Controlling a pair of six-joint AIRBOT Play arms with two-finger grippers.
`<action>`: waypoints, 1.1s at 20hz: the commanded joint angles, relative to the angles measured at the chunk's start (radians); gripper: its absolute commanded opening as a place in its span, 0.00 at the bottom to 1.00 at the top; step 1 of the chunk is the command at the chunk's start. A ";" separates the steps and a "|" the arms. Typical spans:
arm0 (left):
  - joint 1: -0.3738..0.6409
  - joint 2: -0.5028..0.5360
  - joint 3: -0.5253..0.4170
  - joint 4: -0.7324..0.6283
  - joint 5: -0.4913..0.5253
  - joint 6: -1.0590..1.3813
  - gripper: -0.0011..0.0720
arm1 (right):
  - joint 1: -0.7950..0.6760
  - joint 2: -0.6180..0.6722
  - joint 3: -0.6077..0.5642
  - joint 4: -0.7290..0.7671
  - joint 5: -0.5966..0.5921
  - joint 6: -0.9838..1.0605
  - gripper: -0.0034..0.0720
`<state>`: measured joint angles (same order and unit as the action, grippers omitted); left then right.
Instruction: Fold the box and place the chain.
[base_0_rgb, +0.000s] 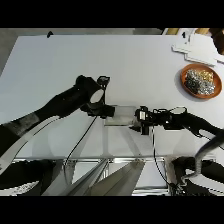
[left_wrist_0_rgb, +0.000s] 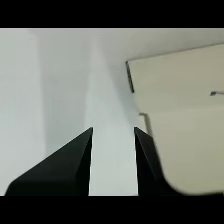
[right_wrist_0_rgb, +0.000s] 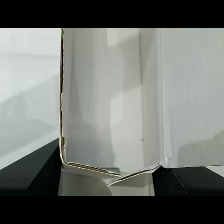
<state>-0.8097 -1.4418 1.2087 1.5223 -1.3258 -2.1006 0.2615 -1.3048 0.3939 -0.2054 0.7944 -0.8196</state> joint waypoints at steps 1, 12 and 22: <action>0.034 0.102 0.001 -0.003 -0.056 0.229 0.47 | 0.000 0.000 0.001 0.000 0.000 0.000 0.59; 0.327 0.412 -0.336 -0.405 0.291 1.584 0.88 | 0.000 0.000 0.001 0.000 0.000 0.000 0.59; 0.422 0.066 -0.452 -0.707 0.353 2.541 0.89 | 0.000 0.000 0.001 0.000 0.000 0.000 0.59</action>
